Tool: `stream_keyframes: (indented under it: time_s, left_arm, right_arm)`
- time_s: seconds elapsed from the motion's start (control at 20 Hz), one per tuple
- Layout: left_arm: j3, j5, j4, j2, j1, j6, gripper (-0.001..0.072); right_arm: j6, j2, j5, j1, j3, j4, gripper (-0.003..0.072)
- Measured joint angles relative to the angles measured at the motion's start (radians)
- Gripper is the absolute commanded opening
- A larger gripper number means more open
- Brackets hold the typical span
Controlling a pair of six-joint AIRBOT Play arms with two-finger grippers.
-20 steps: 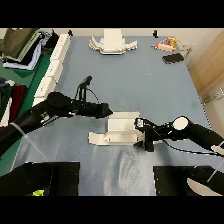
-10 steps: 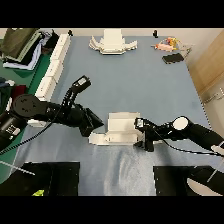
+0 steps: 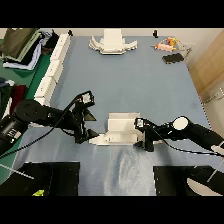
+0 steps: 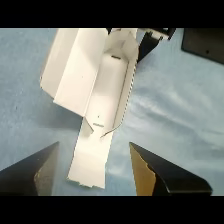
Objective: Fold the box.
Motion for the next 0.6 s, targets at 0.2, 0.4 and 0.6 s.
stream_keyframes:
  time_s: [0.2,0.4,0.6]
  left_arm:
    - [-0.087,0.051,0.003,-0.042,-0.005,0.085,0.072]
    - [-0.122,0.115,-0.035,-0.124,-0.042,0.19,0.072]
    - [-0.132,0.203,-0.082,-0.222,-0.098,0.28,0.072]
  right_arm:
    - [0.0,0.0,0.0,0.0,0.0,0.0,0.0503]
    - [0.0,0.0,0.0,0.0,0.0,0.0,0.0504]
    - [0.0,0.0,0.0,0.0,0.0,0.0,0.0504]
